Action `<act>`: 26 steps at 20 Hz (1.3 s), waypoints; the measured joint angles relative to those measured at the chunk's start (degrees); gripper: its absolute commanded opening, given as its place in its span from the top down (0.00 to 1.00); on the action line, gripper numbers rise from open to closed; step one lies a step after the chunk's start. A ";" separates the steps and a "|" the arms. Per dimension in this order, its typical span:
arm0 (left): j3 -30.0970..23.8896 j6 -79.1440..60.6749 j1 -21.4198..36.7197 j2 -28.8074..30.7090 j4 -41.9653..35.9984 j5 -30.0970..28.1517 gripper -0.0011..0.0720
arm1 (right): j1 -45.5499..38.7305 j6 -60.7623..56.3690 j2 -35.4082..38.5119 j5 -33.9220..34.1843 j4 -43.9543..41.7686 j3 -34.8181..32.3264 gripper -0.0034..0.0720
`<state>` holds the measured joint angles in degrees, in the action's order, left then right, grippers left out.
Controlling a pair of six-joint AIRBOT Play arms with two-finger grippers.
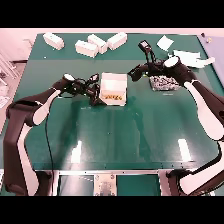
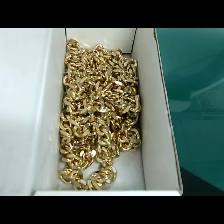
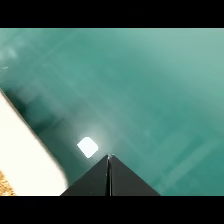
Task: Fold the box and place the chain.
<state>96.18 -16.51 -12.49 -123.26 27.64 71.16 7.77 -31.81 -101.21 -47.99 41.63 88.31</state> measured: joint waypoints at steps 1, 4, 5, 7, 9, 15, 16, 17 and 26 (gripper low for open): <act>0.00 0.00 0.00 0.00 -0.07 0.00 0.18 | 0.33 0.52 -0.17 -1.38 -0.09 0.02 0.96; 0.00 -0.02 0.00 0.00 -0.15 0.02 0.18 | 1.44 1.49 -0.35 -5.38 -0.61 0.50 0.95; 0.00 -0.02 0.00 0.00 -0.17 0.02 0.18 | 1.90 1.68 -0.37 -7.02 -0.59 0.81 0.96; 0.00 -0.02 0.00 0.00 -0.20 0.00 0.18 | 2.71 2.03 -0.37 -9.68 -0.66 1.77 0.96; 0.00 -0.02 0.00 0.00 -0.24 0.00 0.18 | 3.30 2.10 -0.39 -12.09 -0.57 3.19 0.96; 0.00 -0.02 0.00 0.00 -0.28 -0.02 0.18 | 4.72 1.09 -0.44 -19.74 0.11 6.38 0.95; 0.00 -0.02 0.00 0.00 -0.28 -0.02 0.18 | 5.07 1.01 -0.46 -20.46 0.68 6.51 0.94; 0.00 -0.02 0.00 0.00 -0.28 -0.02 0.18 | 5.38 0.92 -0.46 -21.22 1.33 6.60 0.74; 0.00 -0.04 0.00 0.00 -0.28 -0.09 0.18 | 6.12 0.87 -0.48 -23.17 4.11 6.80 0.60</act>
<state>96.18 -16.56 -12.49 -123.26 27.35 71.07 13.89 -30.94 -101.69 -71.16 45.74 95.11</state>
